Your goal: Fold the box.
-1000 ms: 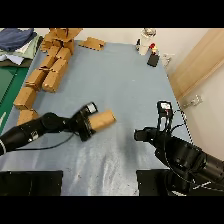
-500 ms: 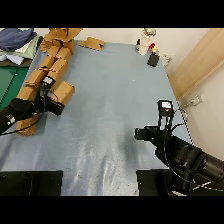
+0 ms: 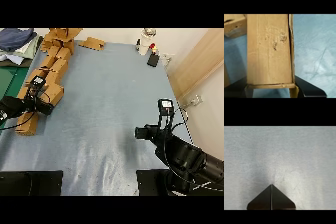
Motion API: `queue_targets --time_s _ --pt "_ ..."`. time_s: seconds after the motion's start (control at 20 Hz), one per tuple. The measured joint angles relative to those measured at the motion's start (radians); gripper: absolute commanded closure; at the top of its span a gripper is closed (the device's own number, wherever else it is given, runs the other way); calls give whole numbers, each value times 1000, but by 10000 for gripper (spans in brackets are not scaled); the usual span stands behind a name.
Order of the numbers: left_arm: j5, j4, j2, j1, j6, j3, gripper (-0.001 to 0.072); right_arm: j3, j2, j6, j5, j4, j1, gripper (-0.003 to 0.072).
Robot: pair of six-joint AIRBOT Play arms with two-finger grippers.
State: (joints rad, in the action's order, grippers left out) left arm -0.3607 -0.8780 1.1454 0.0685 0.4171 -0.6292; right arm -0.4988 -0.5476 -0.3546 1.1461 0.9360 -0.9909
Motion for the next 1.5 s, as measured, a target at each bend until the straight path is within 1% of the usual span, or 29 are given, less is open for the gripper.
queue_targets --time_s 0.2,0.4,0.65,0.95,1.2,1.25,1.4,1.45,1.5 --pt "-21 -85 1 34 60 0 198 0 0 12 -18 -2 0 682" --pt "-31 -125 1 74 93 0 198 0 0 18 -31 -2 0 682" --pt "-29 -139 11 113 104 -2 198 0 0 24 -37 -2 0 682" --pt "-9 -139 77 123 137 -22 198 0 0 25 -38 -2 0 682" --pt "-13 -143 96 124 156 -45 195 0 0 26 -39 1 0 682" --pt "-15 -143 98 124 157 -49 169 0 0 26 -39 2 0 682" --pt "-19 -143 100 124 159 -55 168 0 0 26 -39 2 0 682" --pt "-21 -144 101 124 159 -56 157 0 0 26 -39 2 0 682" --pt "-21 -144 101 124 159 -57 25 0 0 26 -39 2 0 682"
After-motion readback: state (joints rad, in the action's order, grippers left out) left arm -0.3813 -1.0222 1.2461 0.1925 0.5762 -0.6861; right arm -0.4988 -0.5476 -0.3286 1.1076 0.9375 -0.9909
